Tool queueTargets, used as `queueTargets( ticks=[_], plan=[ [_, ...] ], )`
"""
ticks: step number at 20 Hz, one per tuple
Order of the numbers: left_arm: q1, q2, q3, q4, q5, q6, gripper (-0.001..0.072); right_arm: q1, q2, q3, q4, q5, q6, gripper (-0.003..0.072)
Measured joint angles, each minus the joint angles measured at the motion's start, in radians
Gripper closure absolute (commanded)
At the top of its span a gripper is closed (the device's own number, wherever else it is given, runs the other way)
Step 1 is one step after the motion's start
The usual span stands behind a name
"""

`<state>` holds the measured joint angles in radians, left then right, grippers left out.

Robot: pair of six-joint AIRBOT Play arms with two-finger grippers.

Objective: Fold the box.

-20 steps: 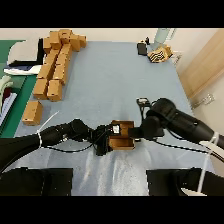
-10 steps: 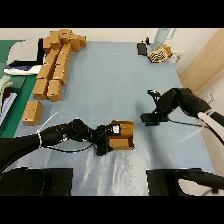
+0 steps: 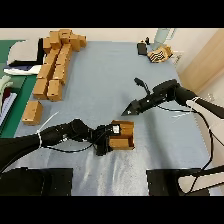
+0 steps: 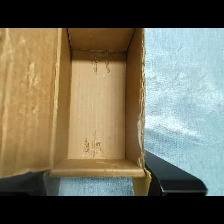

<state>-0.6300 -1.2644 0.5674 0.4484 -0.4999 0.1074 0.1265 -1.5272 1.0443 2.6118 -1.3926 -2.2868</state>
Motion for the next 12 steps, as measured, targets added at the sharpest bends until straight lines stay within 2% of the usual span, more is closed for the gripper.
queueTargets(
  ticks=[4, 12],
  plan=[
    [0.0, 0.0, 0.0, 0.0, 0.0, 0.0, 0.0247, 0.107, 0.072, -0.055, -0.077, 0.02, -0.01, 0.0684],
    [0.0, 0.0, 0.0, 0.0, 0.0, 0.0, 0.0247, 0.311, 0.497, -0.352, -0.291, 0.34, -0.006, 0.0683]
  ],
)
